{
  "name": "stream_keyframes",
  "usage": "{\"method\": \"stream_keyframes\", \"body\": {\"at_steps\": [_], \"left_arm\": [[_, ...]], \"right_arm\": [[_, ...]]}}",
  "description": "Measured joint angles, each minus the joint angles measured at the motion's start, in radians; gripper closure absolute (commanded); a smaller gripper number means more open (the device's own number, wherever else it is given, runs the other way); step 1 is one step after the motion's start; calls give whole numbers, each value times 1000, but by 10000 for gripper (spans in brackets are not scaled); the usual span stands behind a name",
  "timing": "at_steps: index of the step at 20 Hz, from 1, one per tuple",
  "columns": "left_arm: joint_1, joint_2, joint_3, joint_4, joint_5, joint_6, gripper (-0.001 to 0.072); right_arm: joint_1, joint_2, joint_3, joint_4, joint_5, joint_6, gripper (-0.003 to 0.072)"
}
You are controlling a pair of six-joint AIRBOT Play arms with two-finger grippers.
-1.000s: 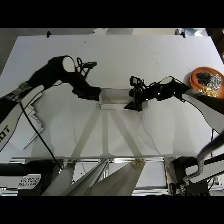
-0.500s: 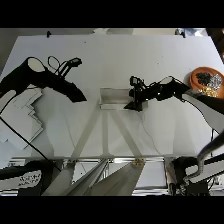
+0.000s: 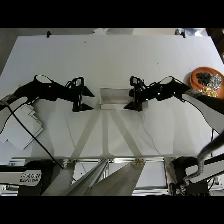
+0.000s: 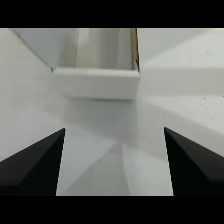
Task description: Fold the box and place the chain.
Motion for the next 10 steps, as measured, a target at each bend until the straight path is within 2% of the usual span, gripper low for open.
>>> {"method": "stream_keyframes", "body": {"at_steps": [4, 10], "left_arm": [[-21, -61, -1, -115, 4, 119, 10], [-47, -84, 0, -215, 27, 179, 10]], "right_arm": [[0, 0, 0, 0, 0, 0, 236], [0, 0, 0, 0, 0, 0, 236]]}}
